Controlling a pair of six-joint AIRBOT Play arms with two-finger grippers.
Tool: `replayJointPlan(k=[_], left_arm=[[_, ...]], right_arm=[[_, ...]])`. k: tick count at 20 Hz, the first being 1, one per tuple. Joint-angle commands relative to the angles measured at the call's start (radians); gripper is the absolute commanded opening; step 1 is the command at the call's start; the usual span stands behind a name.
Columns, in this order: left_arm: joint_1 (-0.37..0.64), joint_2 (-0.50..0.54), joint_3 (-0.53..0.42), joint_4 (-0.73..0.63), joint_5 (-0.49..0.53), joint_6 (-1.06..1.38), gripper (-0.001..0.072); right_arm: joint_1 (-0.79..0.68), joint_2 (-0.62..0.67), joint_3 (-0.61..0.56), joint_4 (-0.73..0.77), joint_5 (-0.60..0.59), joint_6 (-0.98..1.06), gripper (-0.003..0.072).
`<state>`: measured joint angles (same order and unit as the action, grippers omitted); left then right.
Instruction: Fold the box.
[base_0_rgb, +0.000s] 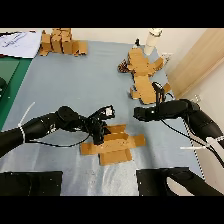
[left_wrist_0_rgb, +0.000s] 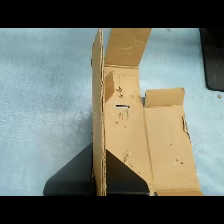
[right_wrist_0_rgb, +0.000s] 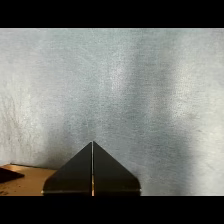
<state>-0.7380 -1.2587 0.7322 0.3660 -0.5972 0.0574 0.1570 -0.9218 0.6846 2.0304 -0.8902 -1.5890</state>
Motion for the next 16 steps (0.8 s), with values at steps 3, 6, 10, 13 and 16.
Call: replayJointPlan(k=[3,6,10,13,16], left_arm=[[-0.005,-0.001,-0.019,0.001,-0.019,0.005,0.0012],[-0.005,-0.001,-0.024,0.002,-0.052,0.006,0.0012],[-0.005,-0.001,-0.025,0.002,-0.073,0.006,0.0012],[-0.004,0.000,-0.025,0.017,-0.093,0.006,0.0013],[-0.002,0.000,-0.025,0.019,-0.094,0.006,0.0013]], right_arm=[[0.001,0.000,0.000,0.001,0.002,0.000,0.0005],[0.001,0.000,0.000,0.005,0.002,0.000,0.0005],[0.001,0.000,0.000,0.008,0.002,0.000,0.0004],[0.001,0.000,0.000,0.008,-0.002,0.000,0.0005],[0.001,0.000,0.000,0.008,-0.002,0.000,0.0005]])
